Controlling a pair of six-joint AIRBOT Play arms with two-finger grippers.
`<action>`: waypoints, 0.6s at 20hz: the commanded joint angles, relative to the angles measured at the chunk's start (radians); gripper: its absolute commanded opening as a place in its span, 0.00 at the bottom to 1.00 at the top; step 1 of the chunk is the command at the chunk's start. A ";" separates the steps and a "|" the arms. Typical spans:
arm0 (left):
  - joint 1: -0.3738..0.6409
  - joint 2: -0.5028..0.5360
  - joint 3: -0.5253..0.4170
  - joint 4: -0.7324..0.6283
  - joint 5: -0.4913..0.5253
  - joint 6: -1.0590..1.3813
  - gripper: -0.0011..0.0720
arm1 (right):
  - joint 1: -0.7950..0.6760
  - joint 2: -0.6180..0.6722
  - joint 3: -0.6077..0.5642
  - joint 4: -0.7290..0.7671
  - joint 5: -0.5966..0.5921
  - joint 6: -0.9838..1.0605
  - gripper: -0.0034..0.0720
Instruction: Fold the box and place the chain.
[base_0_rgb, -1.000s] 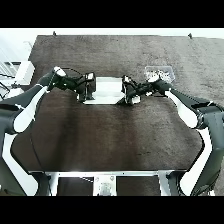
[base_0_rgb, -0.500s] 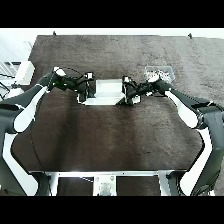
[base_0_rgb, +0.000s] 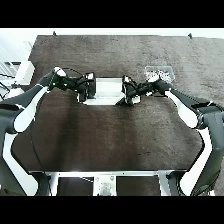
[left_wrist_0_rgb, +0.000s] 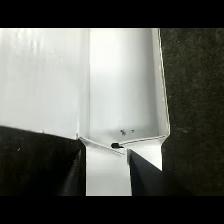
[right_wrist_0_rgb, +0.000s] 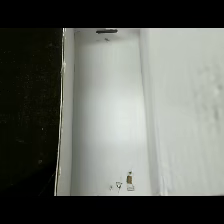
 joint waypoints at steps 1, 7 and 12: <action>0.000 -0.001 0.000 -0.014 -0.021 -0.004 0.38 | 0.001 0.000 0.000 0.000 0.000 -0.001 0.68; 0.000 -0.023 0.000 -0.075 -0.073 0.040 0.34 | 0.001 0.000 0.000 0.000 0.000 -0.001 0.68; 0.000 -0.030 0.000 -0.144 -0.067 0.076 0.34 | 0.001 0.000 0.000 0.000 0.000 -0.001 0.68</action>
